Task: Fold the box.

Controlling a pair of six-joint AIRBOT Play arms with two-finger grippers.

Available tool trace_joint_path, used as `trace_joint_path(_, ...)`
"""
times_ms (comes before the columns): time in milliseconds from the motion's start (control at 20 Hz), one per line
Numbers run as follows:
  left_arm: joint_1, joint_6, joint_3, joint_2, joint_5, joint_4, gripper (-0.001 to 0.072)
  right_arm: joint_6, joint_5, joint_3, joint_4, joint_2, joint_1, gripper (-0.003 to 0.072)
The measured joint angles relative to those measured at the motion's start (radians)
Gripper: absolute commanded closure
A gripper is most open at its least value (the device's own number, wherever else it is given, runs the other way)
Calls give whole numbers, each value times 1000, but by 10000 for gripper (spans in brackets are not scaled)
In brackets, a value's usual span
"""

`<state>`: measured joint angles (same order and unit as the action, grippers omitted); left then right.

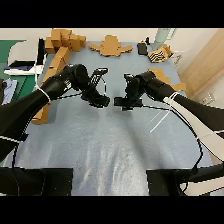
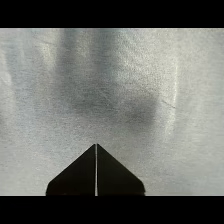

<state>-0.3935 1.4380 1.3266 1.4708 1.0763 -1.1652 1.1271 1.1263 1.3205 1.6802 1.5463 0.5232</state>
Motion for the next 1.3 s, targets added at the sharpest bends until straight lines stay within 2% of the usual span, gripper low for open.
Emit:
trace_joint_path(450, 0, 0, 0, 0, 0, 0, 696, -1, -11, 14, -2, 0, -22, 678)
trace_joint_path(500, 0, 0, 0, 0, 0, 0, 696, -3, -4, 26, -13, 0, -45, 574)
trace_joint_path(550, 0, 0, 0, 0, 0, 0, 696, -4, 15, 43, -27, 0, -79, 430)
trace_joint_path(600, 0, 0, 0, 0, 0, 0, 696, -1, 35, 63, -44, 0, -121, 374)
trace_joint_path(650, 0, 0, 0, 0, 0, 0, 696, 13, 57, 89, -59, 1, -178, 372)
trace_joint_path(750, 0, 0, 0, 0, 0, 0, 696, 60, 84, 143, -76, 0, -316, 301)
trace_joint_path(850, 0, 0, 0, 0, -1, 0, 696, 117, 73, 190, -76, 3, -481, 301)
trace_joint_path(950, 0, 0, 0, 0, -16, 8, 696, 189, 9, 218, -32, 16, -655, 301)
trace_joint_path(1100, 0, 0, 0, 0, -76, 18, 696, 307, -98, 237, 116, 79, -889, 302)
trace_joint_path(1300, 0, 0, 0, 0, -149, 34, 696, 463, -232, 275, 288, 197, -1069, 301)
